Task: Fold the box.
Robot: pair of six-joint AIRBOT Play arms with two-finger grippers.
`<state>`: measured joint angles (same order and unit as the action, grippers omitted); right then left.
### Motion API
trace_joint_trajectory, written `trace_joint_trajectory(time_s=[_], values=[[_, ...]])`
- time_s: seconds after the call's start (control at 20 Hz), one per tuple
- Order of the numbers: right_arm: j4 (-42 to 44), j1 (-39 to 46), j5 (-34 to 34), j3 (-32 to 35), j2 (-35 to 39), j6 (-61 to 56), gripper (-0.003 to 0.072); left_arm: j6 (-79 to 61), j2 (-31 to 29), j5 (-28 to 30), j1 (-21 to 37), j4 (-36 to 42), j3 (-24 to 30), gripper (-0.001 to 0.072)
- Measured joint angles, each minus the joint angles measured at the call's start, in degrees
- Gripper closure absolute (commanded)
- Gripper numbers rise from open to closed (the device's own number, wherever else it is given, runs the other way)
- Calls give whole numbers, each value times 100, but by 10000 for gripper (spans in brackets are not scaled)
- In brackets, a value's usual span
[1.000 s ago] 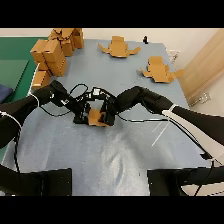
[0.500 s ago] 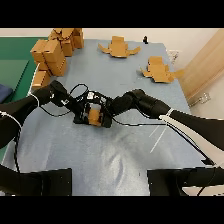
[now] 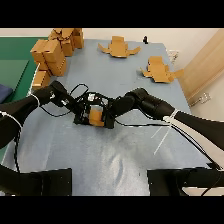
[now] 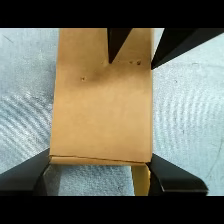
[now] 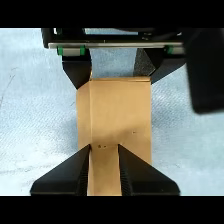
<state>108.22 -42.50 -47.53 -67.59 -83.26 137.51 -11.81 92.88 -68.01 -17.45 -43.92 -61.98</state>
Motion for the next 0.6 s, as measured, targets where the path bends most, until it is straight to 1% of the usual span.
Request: trace_joint_trajectory(time_s=[0.1,0.15,0.2,0.25,0.3,0.35,0.45,0.5,0.6], values=[[33,2,35,-4,15,-7,420,-2,0,11,0,0,-4,693],[42,2,44,-4,17,-9,488,-9,0,11,0,0,-2,693],[57,2,39,-2,24,-9,534,-2,0,11,0,0,-2,693],[70,0,46,-2,42,-11,534,-4,0,20,0,0,-4,693],[81,0,59,-2,59,-11,559,-7,0,20,0,0,-4,693],[79,0,66,-2,79,-11,629,-4,0,26,0,2,-4,693],[81,0,94,-4,114,-11,644,-7,0,24,13,2,-4,693],[79,0,98,-4,120,-9,670,-7,-2,24,11,2,-4,693],[70,-2,107,-2,136,-7,671,-9,-2,22,4,0,-4,693]])
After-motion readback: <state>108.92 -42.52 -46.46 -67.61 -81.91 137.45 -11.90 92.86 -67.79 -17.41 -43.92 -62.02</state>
